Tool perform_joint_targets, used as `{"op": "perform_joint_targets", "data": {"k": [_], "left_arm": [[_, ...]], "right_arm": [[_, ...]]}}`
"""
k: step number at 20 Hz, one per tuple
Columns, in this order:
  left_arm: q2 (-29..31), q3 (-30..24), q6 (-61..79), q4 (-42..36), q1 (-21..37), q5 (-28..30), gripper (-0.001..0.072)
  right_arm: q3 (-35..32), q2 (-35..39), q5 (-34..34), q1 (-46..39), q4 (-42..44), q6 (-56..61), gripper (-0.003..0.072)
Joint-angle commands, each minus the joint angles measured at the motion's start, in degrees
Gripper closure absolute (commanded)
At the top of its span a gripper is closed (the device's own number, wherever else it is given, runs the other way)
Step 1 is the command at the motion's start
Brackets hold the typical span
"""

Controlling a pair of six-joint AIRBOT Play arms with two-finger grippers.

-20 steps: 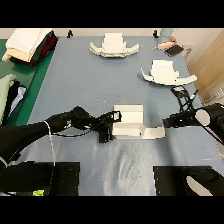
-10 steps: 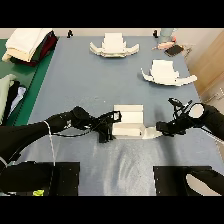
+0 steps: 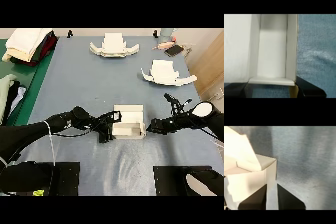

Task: Fold the box.

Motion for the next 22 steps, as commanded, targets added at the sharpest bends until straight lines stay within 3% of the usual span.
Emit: {"op": "perform_joint_targets", "data": {"k": [1,2,3,8,11,12,15,19,22], "left_arm": [[-0.04,0.02,0.00,0.00,0.04,0.00,0.0229],[-0.04,0.02,0.00,0.00,0.04,0.02,0.0229],[-0.04,0.02,0.00,0.00,0.04,0.04,0.0230],[-0.04,0.02,0.00,0.00,0.04,0.02,0.0229],[-0.04,0.02,0.00,0.00,0.04,0.02,0.0229],[-0.04,0.02,0.00,0.00,0.04,0.02,0.0229],[-0.04,0.02,0.00,0.00,0.04,0.00,0.0229],[-0.04,0.02,0.00,0.00,0.04,0.04,0.0229],[-0.04,0.02,0.00,0.00,0.04,0.02,0.0229]], "right_arm": [[0.00,1.07,0.02,0.07,1.97,-1.01,0.0399],[0.00,1.07,0.02,0.07,2.78,-1.03,0.0331],[0.00,1.05,-0.09,0.07,3.74,-1.07,0.0318],[-0.02,-0.61,-2.01,0.39,3.72,-1.84,0.0319],[0.02,-2.16,-6.88,5.60,2.49,-0.02,0.0324],[0.37,-2.54,-9.05,8.59,-0.35,3.89,0.0355],[3.63,-3.37,-10.40,17.97,-16.22,21.33,0.0354],[8.96,-6.88,-7.48,27.61,-28.30,38.45,0.0355],[13.90,-13.03,-1.60,33.66,-35.80,48.17,0.0355]]}}
